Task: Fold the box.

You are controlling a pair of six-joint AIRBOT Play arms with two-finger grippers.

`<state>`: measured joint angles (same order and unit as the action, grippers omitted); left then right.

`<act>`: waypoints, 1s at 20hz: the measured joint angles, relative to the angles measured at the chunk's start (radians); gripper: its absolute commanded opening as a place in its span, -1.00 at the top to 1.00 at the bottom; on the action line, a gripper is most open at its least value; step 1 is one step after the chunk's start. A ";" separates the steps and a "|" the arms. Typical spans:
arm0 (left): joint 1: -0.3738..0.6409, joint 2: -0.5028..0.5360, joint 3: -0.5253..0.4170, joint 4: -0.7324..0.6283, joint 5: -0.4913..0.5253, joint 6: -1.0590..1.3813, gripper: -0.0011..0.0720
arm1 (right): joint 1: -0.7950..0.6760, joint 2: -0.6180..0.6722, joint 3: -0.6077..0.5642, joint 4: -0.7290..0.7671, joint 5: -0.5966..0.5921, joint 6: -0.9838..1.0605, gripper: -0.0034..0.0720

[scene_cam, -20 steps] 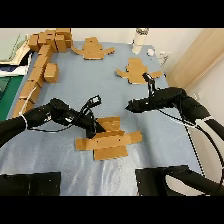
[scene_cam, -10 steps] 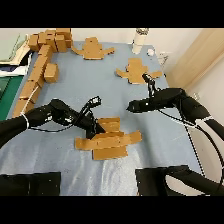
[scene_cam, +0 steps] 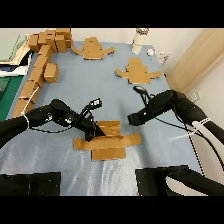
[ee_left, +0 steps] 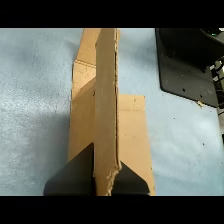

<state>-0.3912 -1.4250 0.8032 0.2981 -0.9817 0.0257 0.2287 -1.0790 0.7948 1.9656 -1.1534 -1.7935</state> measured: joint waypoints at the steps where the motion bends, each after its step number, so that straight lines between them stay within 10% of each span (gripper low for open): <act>1: 0.000 0.000 0.000 0.000 -0.005 0.000 0.93 | 0.036 0.010 -0.006 -0.045 -0.029 0.037 0.90; 11: 0.000 0.000 0.000 -0.006 -0.021 0.000 0.93 | 0.452 0.286 -0.223 -0.319 0.016 0.169 0.90; 12: 0.000 0.000 0.000 -0.006 -0.021 0.000 0.93 | 0.502 0.313 -0.252 -0.314 0.051 0.127 0.73; 13: 0.000 0.000 0.000 -0.006 -0.021 0.000 0.93 | 0.558 0.336 -0.281 -0.303 0.085 0.074 -0.06; 14: 0.000 0.000 0.000 -0.006 -0.022 0.000 0.93 | 0.610 0.351 -0.306 -0.290 0.113 0.022 -0.33; 20: 0.000 0.000 0.000 -0.006 -0.022 0.000 0.93 | 0.831 0.326 -0.393 -0.351 0.263 -0.135 -0.34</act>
<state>-0.3912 -1.4254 0.8032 0.2916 -1.0039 0.0257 1.0595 -0.7528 0.4019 1.6150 -0.8902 -1.9285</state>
